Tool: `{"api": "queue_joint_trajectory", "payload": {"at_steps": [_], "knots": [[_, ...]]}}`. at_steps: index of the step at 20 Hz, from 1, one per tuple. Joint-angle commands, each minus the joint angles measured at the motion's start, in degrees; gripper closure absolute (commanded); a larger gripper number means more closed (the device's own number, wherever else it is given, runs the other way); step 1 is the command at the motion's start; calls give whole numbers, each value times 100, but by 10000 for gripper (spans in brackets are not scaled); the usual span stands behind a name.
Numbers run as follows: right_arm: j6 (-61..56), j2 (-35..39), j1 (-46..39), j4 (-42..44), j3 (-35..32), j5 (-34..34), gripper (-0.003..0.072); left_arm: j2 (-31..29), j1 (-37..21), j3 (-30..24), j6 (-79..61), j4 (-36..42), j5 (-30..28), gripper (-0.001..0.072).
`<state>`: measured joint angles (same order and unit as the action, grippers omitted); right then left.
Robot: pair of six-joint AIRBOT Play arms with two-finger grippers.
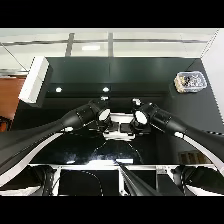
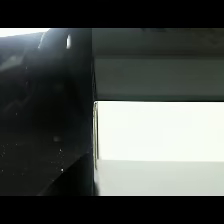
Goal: Fold the box and place the chain.
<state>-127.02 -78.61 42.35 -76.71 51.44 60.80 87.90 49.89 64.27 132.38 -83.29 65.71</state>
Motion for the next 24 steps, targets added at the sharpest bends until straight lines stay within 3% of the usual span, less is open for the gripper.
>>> {"api": "queue_joint_trajectory", "payload": {"at_steps": [1, 5, 9, 11, 13, 15, 19, 21, 24], "knots": [[-7, 188, -52, -289, 57, 111, 472, 0, 0, 2, -15, -22, 79, 682], [286, 761, -238, -286, 57, 256, 472, 0, 0, 2, -15, -22, 79, 682], [901, 1749, -433, -382, 57, 892, 475, 0, 0, 2, -15, -22, 79, 682], [728, 2404, -533, -1805, 39, 1255, 496, 2, 0, 2, -15, -24, 63, 682], [216, 2809, -599, -4135, -160, 1657, 496, 2, 0, 2, -15, -22, 57, 682], [138, 2855, -1255, -5386, -616, 1353, 494, 2, 0, 2, -15, -24, 57, 682], [-72, 2479, -3661, -4345, -1143, -658, 493, 2, -4, 2, -15, -24, 55, 682], [-70, 2000, -4736, -3425, -824, -1150, 474, 2, -4, 2, -15, -24, 57, 682], [223, 1075, -5790, -2116, 295, -1410, 473, 2, -2, 2, -15, -22, 59, 682]]}}
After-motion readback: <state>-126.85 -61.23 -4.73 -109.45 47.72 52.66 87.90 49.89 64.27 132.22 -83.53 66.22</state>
